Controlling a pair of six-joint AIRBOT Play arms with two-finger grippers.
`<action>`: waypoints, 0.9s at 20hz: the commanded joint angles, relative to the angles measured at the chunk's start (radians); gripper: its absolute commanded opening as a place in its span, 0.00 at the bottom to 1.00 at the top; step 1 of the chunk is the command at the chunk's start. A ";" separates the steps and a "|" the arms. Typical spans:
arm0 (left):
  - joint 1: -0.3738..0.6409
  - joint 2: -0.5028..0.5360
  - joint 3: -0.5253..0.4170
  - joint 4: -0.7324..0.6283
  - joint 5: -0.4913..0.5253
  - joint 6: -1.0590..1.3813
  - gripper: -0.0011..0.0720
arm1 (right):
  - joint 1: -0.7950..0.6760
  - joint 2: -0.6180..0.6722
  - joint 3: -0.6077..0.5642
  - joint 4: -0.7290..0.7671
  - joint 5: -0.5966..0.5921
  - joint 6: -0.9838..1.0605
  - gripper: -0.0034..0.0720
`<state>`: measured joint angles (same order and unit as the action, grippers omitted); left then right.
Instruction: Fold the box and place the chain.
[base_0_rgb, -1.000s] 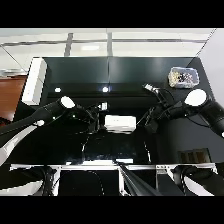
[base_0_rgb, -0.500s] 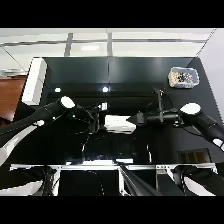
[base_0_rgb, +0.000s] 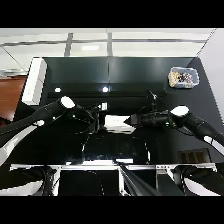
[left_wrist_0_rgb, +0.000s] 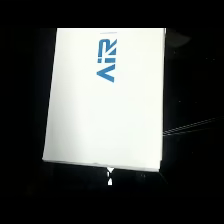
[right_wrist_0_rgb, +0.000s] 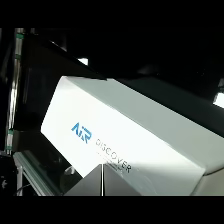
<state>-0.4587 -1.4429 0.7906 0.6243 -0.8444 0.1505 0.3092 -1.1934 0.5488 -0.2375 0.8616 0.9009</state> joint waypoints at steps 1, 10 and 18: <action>0.000 0.000 0.001 0.000 -0.001 -0.001 0.49 | 0.006 -0.022 -0.001 -0.083 -0.021 0.042 0.06; 0.000 0.000 0.001 0.000 -0.001 -0.001 0.49 | 0.006 -0.034 0.000 -0.098 -0.037 0.043 0.06; 0.000 0.000 0.001 -0.005 -0.005 -0.005 0.49 | 0.003 -0.033 0.000 -0.096 0.032 0.039 0.06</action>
<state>-0.4595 -1.4429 0.7906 0.6243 -0.8455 0.1493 0.3141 -1.2270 0.5488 -0.3294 0.8345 0.9432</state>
